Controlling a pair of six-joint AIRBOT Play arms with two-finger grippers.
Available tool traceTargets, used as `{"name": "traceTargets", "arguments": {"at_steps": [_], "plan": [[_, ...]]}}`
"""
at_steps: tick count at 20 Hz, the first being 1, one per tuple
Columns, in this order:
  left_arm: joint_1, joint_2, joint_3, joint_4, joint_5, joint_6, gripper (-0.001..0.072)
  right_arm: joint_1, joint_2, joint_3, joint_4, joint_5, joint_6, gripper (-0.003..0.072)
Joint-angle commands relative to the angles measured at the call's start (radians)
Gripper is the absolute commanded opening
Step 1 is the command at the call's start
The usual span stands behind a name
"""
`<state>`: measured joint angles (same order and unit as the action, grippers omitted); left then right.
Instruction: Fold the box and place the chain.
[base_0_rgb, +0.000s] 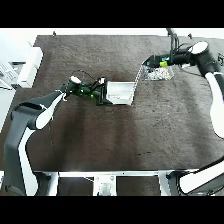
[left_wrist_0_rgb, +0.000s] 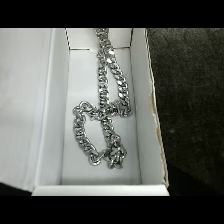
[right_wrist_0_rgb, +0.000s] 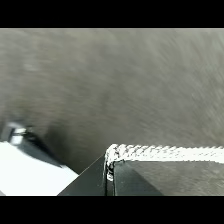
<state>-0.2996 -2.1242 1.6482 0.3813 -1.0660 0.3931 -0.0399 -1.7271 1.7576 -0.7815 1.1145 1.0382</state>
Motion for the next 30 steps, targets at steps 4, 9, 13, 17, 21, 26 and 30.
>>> {"name": "traceTargets", "arguments": {"at_steps": [4,9,13,17,21,26,30], "plan": [[0.001,0.0,0.001,0.0,0.0,0.0,0.0479,0.107,0.269,-0.002,-0.22,0.005,0.085,0.0012],[0.001,0.0,0.0,0.0,0.0,0.0,0.0479,0.217,0.408,-0.002,-0.447,-0.053,0.177,0.0012],[0.001,0.0,0.001,0.0,0.0,0.0,0.0479,0.271,0.449,-0.003,-0.518,-0.047,0.219,0.0012],[0.001,0.0,0.001,0.0,0.0,0.0,0.0479,0.325,0.475,-0.004,-0.518,-0.015,0.227,0.0013],[0.001,0.0,0.001,0.0,0.0,0.0,0.0479,0.344,0.49,-0.094,-0.535,0.055,0.265,0.0012],[0.001,0.0,0.001,0.0,0.0,0.0,0.0479,0.37,0.491,-0.281,-0.514,-0.056,0.309,0.0013],[0.001,0.0,0.001,0.0,0.0,0.0,0.0479,0.432,0.491,-0.373,-0.486,-0.221,0.308,0.0013]]}}
